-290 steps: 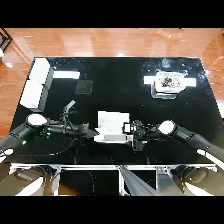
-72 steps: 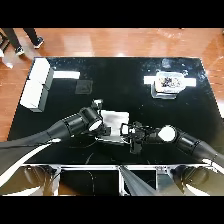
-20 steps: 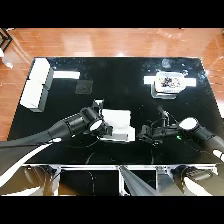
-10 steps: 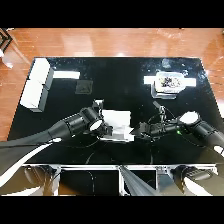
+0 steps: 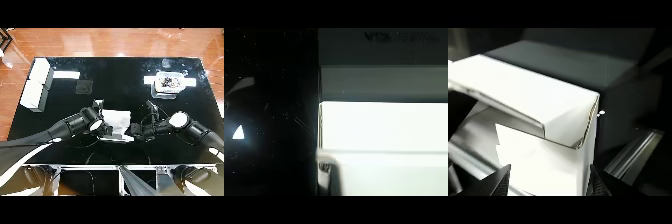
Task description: Fold the box and place the chain.
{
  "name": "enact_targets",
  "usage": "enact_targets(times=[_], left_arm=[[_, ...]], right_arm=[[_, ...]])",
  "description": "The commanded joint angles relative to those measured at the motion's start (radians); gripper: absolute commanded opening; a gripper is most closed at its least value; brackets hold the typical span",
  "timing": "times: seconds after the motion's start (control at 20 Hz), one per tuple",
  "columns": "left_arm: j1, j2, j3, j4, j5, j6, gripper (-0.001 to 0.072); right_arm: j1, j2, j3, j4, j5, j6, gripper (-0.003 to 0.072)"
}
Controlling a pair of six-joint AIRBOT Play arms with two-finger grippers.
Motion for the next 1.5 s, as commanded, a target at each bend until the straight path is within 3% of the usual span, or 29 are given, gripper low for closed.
enact_targets(times=[0.0, 0.05, 0.1, 0.5, 1.05, 1.45], left_arm=[[0.0, 0.0, -0.001, 0.002, 0.0, -0.001, 0.0023], [0.0, 0.0, -0.001, 0.002, 0.0, -0.001, 0.0023], [0.001, 0.0, -0.001, 0.002, 0.0, -0.001, 0.0023], [0.0, 0.0, -0.001, 0.01, -0.001, 0.016, 0.0023], [0.0, 0.0, -0.001, 0.009, 0.0, 0.018, 0.0023], [0.0, 0.0, -0.001, 0.009, 0.0, 0.018, 0.0023]], right_arm=[[0.087, -0.003, 0.047, -0.181, -0.064, 0.228, 0.0538], [0.106, -0.006, 0.059, -0.227, -0.063, 0.279, 0.0531], [0.123, -0.006, 0.068, -0.267, -0.063, 0.328, 0.0441], [0.185, -0.013, 0.114, -0.385, -0.045, 0.488, 0.0441], [0.23, -0.047, 0.121, -0.448, -0.046, 0.537, 0.0442], [0.243, -0.158, 0.219, -0.465, 0.003, 0.539, 0.0441]])
